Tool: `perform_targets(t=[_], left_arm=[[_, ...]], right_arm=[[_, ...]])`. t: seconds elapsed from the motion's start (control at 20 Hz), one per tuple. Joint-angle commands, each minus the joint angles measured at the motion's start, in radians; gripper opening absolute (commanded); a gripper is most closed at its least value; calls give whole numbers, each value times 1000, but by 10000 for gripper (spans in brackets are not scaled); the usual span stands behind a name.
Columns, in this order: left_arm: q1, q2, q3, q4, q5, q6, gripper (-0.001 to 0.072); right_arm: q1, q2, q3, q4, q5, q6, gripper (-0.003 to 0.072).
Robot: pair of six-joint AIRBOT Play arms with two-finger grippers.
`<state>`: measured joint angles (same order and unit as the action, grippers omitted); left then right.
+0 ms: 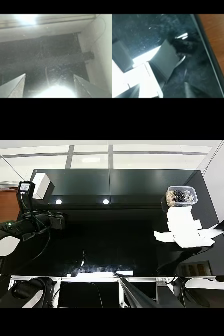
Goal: Fold the box and place the chain.
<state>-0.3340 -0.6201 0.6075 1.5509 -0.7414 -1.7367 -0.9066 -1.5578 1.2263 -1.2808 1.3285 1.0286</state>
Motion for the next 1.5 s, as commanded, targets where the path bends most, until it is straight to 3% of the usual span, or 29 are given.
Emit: perform_targets(t=[0.0,0.05,0.1,0.15,0.2,0.25,0.3,0.6,0.85,1.05,1.3,1.45], left_arm=[[0,-1,0,0,0,0,699],[0,-1,0,0,0,0,699],[0,-1,0,0,0,0,699],[0,-2,0,0,0,0,699],[0,-2,0,0,0,0,698],[0,-2,0,0,0,0,698],[0,-2,0,0,0,0,699],[0,-2,0,0,0,0,699],[-2,-2,0,-32,0,0,698],[-2,-5,0,-100,0,0,698],[-40,-76,0,-257,1,3,698],[-48,-165,0,-380,2,5,698]], right_arm=[[-7,-74,37,28,48,-96,559],[-7,-78,37,36,41,-99,550],[-7,-79,37,53,40,-109,397],[-7,-79,37,69,45,-116,368],[-7,-79,37,85,53,-130,251],[-7,-78,37,106,60,-138,81],[-7,-78,37,126,76,-150,58],[-3,-72,27,266,250,-173,18],[94,16,-132,324,258,-167,19],[236,104,-260,500,251,-170,18],[491,318,-424,627,55,-173,18],[641,562,-634,714,-171,-173,19]])
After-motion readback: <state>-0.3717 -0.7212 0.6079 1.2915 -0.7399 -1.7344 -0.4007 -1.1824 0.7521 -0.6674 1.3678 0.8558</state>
